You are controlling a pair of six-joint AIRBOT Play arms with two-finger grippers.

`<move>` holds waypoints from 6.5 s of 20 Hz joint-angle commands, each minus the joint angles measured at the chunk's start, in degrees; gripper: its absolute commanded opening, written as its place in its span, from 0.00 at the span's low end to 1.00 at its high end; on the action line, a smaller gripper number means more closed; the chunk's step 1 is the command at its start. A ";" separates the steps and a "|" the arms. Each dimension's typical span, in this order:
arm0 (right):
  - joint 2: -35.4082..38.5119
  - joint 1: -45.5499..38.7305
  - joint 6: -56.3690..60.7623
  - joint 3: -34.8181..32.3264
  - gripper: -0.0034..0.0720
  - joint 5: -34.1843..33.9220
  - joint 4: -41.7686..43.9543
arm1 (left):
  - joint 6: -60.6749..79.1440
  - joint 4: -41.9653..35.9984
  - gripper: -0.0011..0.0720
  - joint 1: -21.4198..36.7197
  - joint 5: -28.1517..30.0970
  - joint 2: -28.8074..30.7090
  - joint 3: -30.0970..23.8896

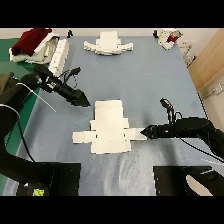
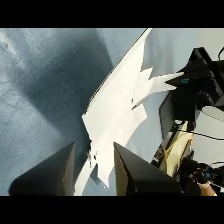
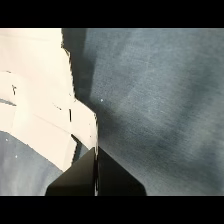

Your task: Fold the box.

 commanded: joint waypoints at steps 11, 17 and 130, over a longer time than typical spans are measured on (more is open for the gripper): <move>0.11 0.04 0.17 -0.15 0.05 0.04 -0.66 | 10.38 -0.02 0.39 -6.58 -2.67 -10.67 4.83; 0.09 0.04 0.17 -0.15 0.05 0.02 -0.68 | 13.33 -0.17 0.28 -10.43 -5.38 -11.56 6.40; -0.35 -4.35 35.30 15.26 0.06 -2.71 -32.15 | 36.06 3.34 0.03 -29.24 23.41 18.69 -20.83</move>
